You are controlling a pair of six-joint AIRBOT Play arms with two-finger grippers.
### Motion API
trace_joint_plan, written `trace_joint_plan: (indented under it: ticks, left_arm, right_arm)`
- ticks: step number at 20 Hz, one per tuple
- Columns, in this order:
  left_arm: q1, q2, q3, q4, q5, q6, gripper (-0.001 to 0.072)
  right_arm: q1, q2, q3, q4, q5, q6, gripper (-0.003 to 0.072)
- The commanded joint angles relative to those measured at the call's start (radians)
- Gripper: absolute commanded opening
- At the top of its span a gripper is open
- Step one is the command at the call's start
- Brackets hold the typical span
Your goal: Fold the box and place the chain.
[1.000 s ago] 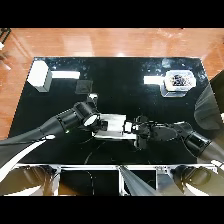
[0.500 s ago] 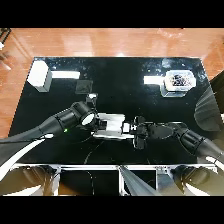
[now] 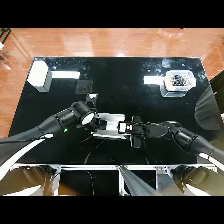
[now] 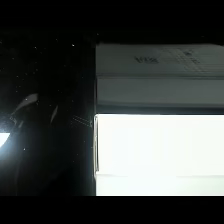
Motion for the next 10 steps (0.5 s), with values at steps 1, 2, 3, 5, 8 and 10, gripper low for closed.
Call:
trace_joint_plan:
  ticks: [1, 2, 3, 5, 8, 10]
  left_arm:
    - [0.001, -0.001, 0.0, -0.004, 0.001, 0.0, 0.0021]
    - [0.001, -0.001, 0.0, -0.008, 0.002, 0.0, 0.002]
    - [0.001, -0.001, 0.0, -0.009, 0.002, 0.0, 0.002]
    - [0.001, -0.002, 0.0, -0.011, 0.002, 0.0, 0.002]
    - [0.001, -0.01, 0.0, -0.031, 0.002, 0.0, 0.002]
    - [0.0, -0.023, 0.0, -0.047, 0.002, 0.0, 0.002]
  right_arm:
    - [0.015, -0.027, 0.014, 0.01, 0.016, 0.0, 0.0207]
    - [0.015, -0.028, 0.015, 0.01, 0.016, 0.0, 0.0191]
    - [0.015, -0.028, 0.015, 0.014, 0.015, 0.0, 0.0191]
    - [0.015, -0.029, 0.015, 0.029, 0.019, 0.0, 0.019]
    - [0.026, -0.033, 0.015, 0.078, 0.062, 0.0, 0.019]
    - [0.044, -0.04, 0.015, 0.08, 0.077, 0.005, 0.019]
